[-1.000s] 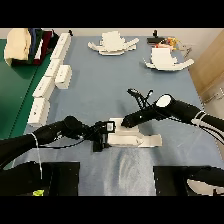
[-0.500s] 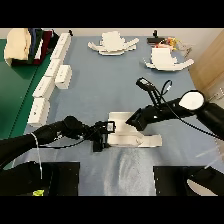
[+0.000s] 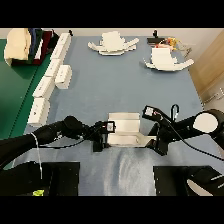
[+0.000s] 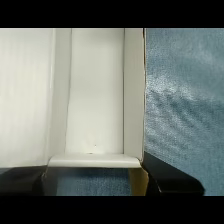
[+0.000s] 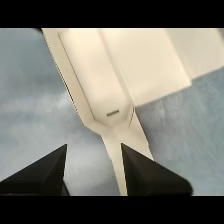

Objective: Fold the box.

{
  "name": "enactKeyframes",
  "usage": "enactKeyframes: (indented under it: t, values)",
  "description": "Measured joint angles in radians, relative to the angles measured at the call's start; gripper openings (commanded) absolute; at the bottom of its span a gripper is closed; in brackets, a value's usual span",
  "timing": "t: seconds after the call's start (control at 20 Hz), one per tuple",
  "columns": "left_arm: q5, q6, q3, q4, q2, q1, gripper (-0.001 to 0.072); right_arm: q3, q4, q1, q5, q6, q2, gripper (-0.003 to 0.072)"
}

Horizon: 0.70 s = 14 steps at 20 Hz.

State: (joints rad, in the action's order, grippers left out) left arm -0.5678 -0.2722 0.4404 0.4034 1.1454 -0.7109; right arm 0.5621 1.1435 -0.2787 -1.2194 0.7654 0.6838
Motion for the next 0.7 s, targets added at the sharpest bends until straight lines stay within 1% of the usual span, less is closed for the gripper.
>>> enactKeyframes:
  t: [0.1, 0.25, 0.4, 0.6, 0.65, 0.7]
  values:
    - [0.000, 0.001, 0.000, 0.000, 0.000, 0.000, 0.0303, -0.039, 0.045, 0.000, 0.036, -0.067, -0.007, 0.0530]
    - [0.000, 0.001, 0.000, 0.000, 0.000, 0.000, 0.0303, -0.092, 0.061, 0.000, 0.135, -0.171, 0.007, 0.0531]
    - [0.000, 0.001, 0.000, 0.000, 0.000, 0.000, 0.0303, -0.123, 0.026, -0.002, 0.222, -0.280, 0.054, 0.0530]
    - [0.000, 0.001, 0.000, 0.000, 0.000, 0.000, 0.0304, -0.137, -0.035, -0.002, 0.314, -0.412, 0.110, 0.0529]
    - [0.000, 0.000, 0.000, 0.000, 0.000, 0.000, 0.0303, -0.138, -0.050, -0.002, 0.329, -0.439, 0.120, 0.0520]
    - [0.000, 0.001, 0.000, 0.000, 0.000, 0.000, 0.0303, -0.139, -0.065, -0.003, 0.344, -0.464, 0.129, 0.0491]
